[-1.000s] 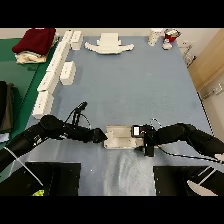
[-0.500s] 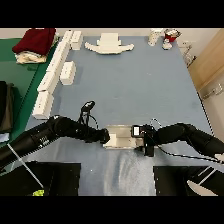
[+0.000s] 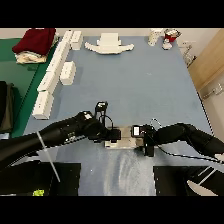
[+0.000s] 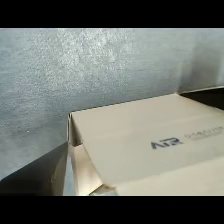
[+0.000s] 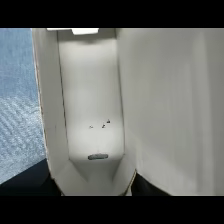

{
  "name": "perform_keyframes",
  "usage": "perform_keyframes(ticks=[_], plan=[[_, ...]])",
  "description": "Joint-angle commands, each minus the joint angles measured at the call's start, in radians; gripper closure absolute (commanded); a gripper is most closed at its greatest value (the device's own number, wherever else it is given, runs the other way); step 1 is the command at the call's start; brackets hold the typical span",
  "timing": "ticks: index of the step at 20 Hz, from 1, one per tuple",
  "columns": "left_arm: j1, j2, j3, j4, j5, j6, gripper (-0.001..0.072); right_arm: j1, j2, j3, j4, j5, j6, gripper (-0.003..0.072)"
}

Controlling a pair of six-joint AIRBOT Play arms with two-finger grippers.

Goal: Fold the box.

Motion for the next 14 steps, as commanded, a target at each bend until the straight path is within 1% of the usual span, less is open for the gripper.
perform_keyframes(ticks=[1,5,12,13,14], plan=[[-0.058,-0.11,0.109,0.122,-0.13,-0.137,0.0238,0.0,0.0,0.0,0.0,0.0,0.0,0.0199],[-0.069,-0.175,0.166,0.127,-0.196,-0.18,0.0238,0.0,0.0,0.0,0.0,0.0,0.0,0.0199],[-0.069,-0.187,0.167,0.125,-0.191,-0.188,0.0244,0.0,0.0,0.0,0.0,0.0,0.0,0.0199],[-0.069,-0.188,0.167,0.125,-0.192,-0.196,0.0282,0.0,0.0,0.0,0.0,0.0,0.0,0.02],[-0.069,-0.188,0.167,0.125,-0.193,-0.202,0.0568,0.0,0.0,0.0,0.0,0.0,0.0,0.0199]])
